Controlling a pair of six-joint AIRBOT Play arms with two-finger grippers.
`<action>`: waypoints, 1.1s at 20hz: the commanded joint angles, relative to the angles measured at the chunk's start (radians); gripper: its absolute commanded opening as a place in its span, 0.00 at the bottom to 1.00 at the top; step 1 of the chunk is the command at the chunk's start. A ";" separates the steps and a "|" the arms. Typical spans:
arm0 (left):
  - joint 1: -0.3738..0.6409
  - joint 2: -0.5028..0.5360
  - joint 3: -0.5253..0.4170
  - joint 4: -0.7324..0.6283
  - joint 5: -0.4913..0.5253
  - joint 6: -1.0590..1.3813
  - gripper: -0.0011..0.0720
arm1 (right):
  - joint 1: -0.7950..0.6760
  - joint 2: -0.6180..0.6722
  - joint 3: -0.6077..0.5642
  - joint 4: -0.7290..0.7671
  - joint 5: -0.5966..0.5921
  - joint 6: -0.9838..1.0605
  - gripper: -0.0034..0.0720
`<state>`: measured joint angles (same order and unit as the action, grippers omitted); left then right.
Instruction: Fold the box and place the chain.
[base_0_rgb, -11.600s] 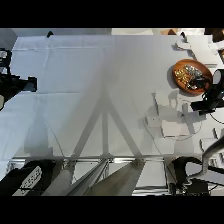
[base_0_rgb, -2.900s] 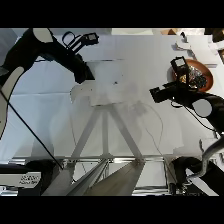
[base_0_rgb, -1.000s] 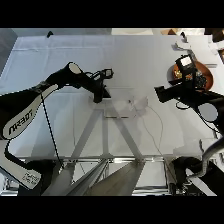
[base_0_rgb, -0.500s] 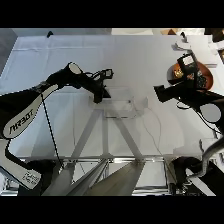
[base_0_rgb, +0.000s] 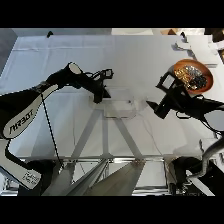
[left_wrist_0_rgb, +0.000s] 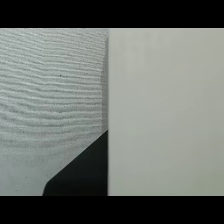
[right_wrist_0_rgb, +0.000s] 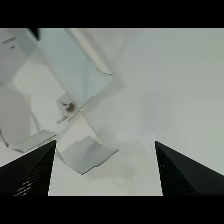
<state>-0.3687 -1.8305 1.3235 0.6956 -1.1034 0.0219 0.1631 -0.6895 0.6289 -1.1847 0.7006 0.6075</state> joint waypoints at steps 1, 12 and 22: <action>-0.001 -0.001 0.000 0.000 0.000 0.000 0.03 | 0.043 0.002 0.000 0.044 0.048 -0.224 0.90; -0.001 -0.001 0.000 0.000 0.000 0.000 0.03 | -0.170 -0.249 -0.079 0.653 0.214 -1.052 0.97; -0.001 -0.001 0.000 0.000 0.000 0.000 0.03 | -0.224 -0.410 -0.216 0.744 0.039 -1.313 0.97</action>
<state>-0.3687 -1.8305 1.3235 0.6956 -1.1030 0.0216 -0.0448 -1.0794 0.4469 -0.4839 0.7975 -0.6151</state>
